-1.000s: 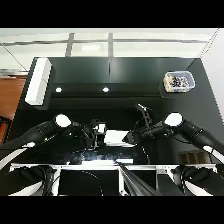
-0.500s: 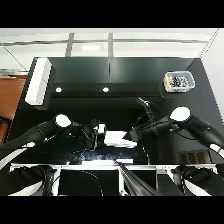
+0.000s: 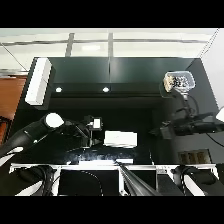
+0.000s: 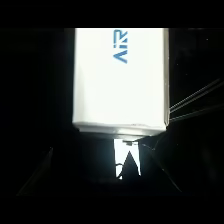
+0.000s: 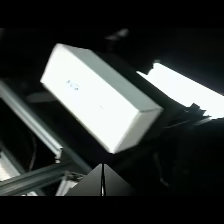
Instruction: Fold the box and place the chain.
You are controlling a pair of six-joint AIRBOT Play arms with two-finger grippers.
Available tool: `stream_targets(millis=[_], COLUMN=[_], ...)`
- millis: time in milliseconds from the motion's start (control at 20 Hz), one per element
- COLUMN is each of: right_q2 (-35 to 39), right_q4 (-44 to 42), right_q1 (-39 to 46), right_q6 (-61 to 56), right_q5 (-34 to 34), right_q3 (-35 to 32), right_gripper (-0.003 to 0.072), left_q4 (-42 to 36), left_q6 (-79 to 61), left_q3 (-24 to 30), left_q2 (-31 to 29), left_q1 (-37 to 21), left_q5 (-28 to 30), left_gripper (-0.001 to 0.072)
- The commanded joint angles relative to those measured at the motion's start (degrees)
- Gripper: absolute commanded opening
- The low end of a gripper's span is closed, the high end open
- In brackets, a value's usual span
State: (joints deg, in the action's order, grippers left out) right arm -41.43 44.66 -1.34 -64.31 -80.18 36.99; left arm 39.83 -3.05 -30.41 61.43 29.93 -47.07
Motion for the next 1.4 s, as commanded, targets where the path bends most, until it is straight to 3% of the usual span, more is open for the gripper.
stream_targets(millis=[0,150,500,1000,1350], right_q2=[4.5,4.4,4.4,4.4,4.4], right_q4=[5.2,4.9,4.9,5.1,5.1], right_q1=[7.5,7.9,7.9,7.9,7.9], right_q6=[-1.5,-1.5,-1.5,-1.5,-1.6], right_q5=[-1.5,2.2,3.2,3.3,3.3], right_q3=[0.1,0.1,0.1,0.1,0.1], right_gripper=[0.0009,0.0008,0.0008,0.0009,0.0008], left_q4=[3.1,3.2,3.2,3.2,5.2], left_q6=[10.9,15.1,19.0,19.0,19.0], left_q3=[-2.4,-7.1,-18.9,-19.4,-19.4], left_q2=[-5.0,-2.5,13.2,15.8,16.9], left_q1=[0.6,5.6,12.9,13.0,17.2], left_q5=[-3.1,-1.6,-2.3,-7.5,-1.9], left_gripper=[0.0708,0.0706,0.0706,0.0706,0.0706])
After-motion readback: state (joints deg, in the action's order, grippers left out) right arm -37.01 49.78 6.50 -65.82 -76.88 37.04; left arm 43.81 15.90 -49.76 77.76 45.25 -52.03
